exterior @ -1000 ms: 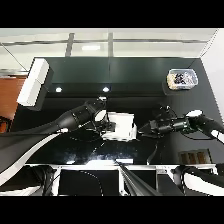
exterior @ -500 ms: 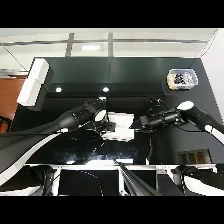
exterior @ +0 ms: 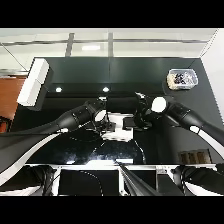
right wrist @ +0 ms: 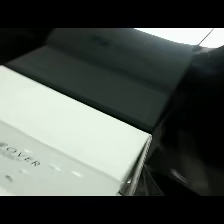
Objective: Fold the box and place the chain.
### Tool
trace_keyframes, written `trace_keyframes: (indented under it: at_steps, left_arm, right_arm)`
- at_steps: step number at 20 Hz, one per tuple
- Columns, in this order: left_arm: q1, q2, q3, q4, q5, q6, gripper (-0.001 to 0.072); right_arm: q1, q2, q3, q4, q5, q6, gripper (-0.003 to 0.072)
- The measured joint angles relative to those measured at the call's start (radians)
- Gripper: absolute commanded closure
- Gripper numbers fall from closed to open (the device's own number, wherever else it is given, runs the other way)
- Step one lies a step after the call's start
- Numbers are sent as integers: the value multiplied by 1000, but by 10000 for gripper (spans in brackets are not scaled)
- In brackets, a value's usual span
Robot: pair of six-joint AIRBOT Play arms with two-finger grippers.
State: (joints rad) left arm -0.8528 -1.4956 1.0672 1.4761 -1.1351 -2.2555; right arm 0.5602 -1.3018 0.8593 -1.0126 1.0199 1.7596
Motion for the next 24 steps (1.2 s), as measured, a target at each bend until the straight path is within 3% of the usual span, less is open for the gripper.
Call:
trace_keyframes:
  at_steps: [2,3,4,14,24]
  left_arm:
    - [0,0,0,0,1,0,682]
    - [0,0,0,0,1,0,682]
    - [0,0,0,0,2,0,682]
    - [0,0,0,0,6,0,682]
    - [0,0,0,0,5,0,682]
  right_arm:
    - [59,0,12,-104,-5,121,162]
    - [87,0,16,-151,-5,172,270]
    - [111,0,19,-185,-6,212,325]
    - [243,-5,26,-434,-29,582,325]
    - [251,-28,30,-478,29,793,326]
